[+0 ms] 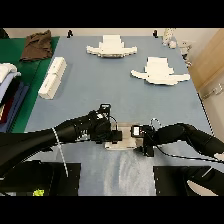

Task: Fold the box.

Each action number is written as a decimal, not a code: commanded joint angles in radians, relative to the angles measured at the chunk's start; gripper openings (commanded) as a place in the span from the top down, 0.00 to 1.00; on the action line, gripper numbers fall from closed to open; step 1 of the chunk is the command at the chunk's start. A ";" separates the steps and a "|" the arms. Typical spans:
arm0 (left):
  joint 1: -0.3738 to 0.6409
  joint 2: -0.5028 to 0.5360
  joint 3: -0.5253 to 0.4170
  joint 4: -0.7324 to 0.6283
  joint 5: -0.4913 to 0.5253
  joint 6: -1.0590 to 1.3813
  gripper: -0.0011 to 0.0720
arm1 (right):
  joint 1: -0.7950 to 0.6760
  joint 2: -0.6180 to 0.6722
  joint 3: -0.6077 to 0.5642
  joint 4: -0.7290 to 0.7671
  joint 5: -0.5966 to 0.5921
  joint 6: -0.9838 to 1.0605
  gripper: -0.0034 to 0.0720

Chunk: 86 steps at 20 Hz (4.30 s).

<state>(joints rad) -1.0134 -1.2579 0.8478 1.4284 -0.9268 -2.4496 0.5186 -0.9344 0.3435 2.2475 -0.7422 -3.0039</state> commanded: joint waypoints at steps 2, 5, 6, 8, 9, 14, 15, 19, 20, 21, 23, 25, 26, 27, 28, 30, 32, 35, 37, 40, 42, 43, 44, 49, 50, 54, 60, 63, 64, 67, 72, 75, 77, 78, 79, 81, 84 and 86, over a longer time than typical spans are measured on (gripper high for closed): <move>-0.019 -0.015 0.002 0.016 0.000 -0.028 0.44 | 0.000 0.001 0.000 0.000 0.000 0.000 0.27; -0.041 -0.024 0.006 0.040 -0.001 -0.031 0.81 | 0.000 0.001 0.000 0.000 0.000 0.000 0.27; -0.043 -0.026 0.006 0.046 0.004 -0.032 0.96 | 0.000 0.001 0.000 0.000 0.000 0.000 0.27; -0.047 -0.028 0.008 0.054 0.003 -0.043 0.96 | 0.000 0.001 0.000 0.000 0.000 0.000 0.27; -0.047 -0.028 0.008 0.055 0.002 -0.054 0.96 | 0.000 0.001 0.000 0.000 0.000 0.000 0.27; -0.047 -0.028 0.013 0.052 0.000 -0.018 0.96 | 0.000 0.001 0.000 0.000 0.000 0.000 0.27; -0.047 -0.027 0.018 0.053 0.000 -0.005 0.82 | 0.000 0.001 0.000 0.000 0.000 0.000 0.27; -0.047 -0.027 0.050 0.061 -0.025 -0.004 0.38 | 0.000 0.001 0.000 0.000 0.000 0.000 0.27; -0.046 -0.027 0.056 0.063 -0.037 -0.004 0.38 | 0.000 0.001 0.000 0.000 0.000 0.000 0.27; -0.046 -0.026 0.064 0.064 -0.056 -0.004 0.38 | 0.000 0.001 0.000 0.000 0.000 0.000 0.27; -0.046 -0.021 0.092 0.067 -0.121 -0.002 0.38 | 0.000 0.001 0.000 0.000 0.000 0.000 0.27; -0.047 0.003 0.126 0.092 -0.182 0.000 0.38 | 0.000 0.001 0.000 0.000 0.000 0.000 0.27; -0.047 0.022 0.145 0.108 -0.218 0.000 0.38 | 0.000 0.001 0.000 0.000 0.000 0.000 0.27; -0.047 0.045 0.160 0.125 -0.259 0.000 0.38 | 0.000 0.001 0.000 0.000 0.000 0.000 0.27; -0.047 0.075 0.172 0.140 -0.305 0.008 0.38 | 0.000 0.001 0.000 0.000 0.000 0.000 0.27; -0.047 0.144 0.180 0.146 -0.396 0.024 0.38 | 0.000 0.001 0.000 0.000 0.000 0.000 0.27; -0.047 0.208 0.180 0.137 -0.447 0.027 0.39 | 0.000 0.001 0.000 0.000 0.000 0.000 0.27; -0.047 0.256 0.180 0.123 -0.412 0.081 0.96 | 0.000 0.001 0.000 0.000 0.000 0.000 0.27; -0.046 0.257 0.180 0.124 -0.377 0.146 0.96 | 0.000 0.001 0.000 0.000 0.000 0.000 0.27; -0.046 0.256 0.180 0.126 -0.342 0.333 0.96 | 0.000 0.001 0.000 0.000 0.000 0.000 0.27; -0.033 0.266 0.166 0.105 -0.354 0.485 0.96 | 0.000 0.001 0.000 0.000 0.000 0.000 0.27; 0.011 0.294 0.134 0.051 -0.331 0.595 0.96 | 0.000 0.001 0.000 0.000 0.000 0.000 0.27; 0.056 0.327 0.089 0.018 -0.302 0.691 0.97 | 0.000 0.001 0.000 0.000 0.000 0.000 0.27; 0.351 0.477 -0.196 -0.368 -0.176 1.717 0.91 | 0.000 0.001 0.000 0.000 0.000 0.000 0.27; 0.410 0.489 -0.245 -0.452 -0.143 1.875 0.32 | 0.000 0.001 0.000 0.000 0.000 0.000 0.27; 0.479 0.489 -0.356 -0.536 0.002 2.164 0.05 | 0.000 0.001 0.000 0.000 0.000 0.000 0.27; 0.477 0.393 -0.451 -0.792 0.142 2.521 0.05 | 0.000 0.001 0.000 0.000 0.000 0.000 0.27; 0.477 0.350 -0.451 -0.850 0.167 2.624 0.05 | 0.000 0.001 0.000 0.000 0.000 0.000 0.27; 0.477 0.337 -0.451 -0.850 0.177 2.625 0.05 | 0.000 0.001 0.000 0.000 0.000 0.000 0.27; 0.465 0.298 -0.451 -0.849 0.187 2.625 0.04 | 0.000 0.001 0.000 0.000 0.000 0.000 0.27; 0.389 0.273 -0.451 -0.866 0.254 2.613 0.05 | 0.000 0.001 0.000 0.000 0.000 0.000 0.27; 0.377 0.243 -0.451 -0.912 0.274 2.613 0.04 | 0.000 0.001 0.000 0.000 0.000 0.000 0.27; 0.363 0.220 -0.451 -0.914 0.286 2.613 0.05 | 0.000 0.001 0.000 0.000 0.000 0.000 0.27; 0.353 0.212 -0.451 -0.914 0.300 2.613 0.05 | 0.000 0.001 0.000 0.000 0.000 0.000 0.27; 0.348 0.207 -0.451 -0.914 0.310 2.613 0.05 | 0.000 0.001 0.000 0.000 0.000 0.000 0.27; 0.346 0.199 -0.451 -0.931 0.327 2.607 0.05 | 0.000 0.001 0.000 0.000 0.000 0.000 0.27; 0.346 0.191 -0.451 -0.958 0.337 2.607 0.05 | 0.000 0.001 0.000 0.000 0.000 0.000 0.27; 0.346 0.191 -0.451 -0.958 0.337 2.607 0.05 | 0.000 0.001 0.000 0.000 0.000 0.000 0.27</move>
<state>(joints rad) -0.6659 -1.0618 0.3969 0.4854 -0.5987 0.1600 0.5186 -0.9344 0.3439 2.2471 -0.7425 -3.0043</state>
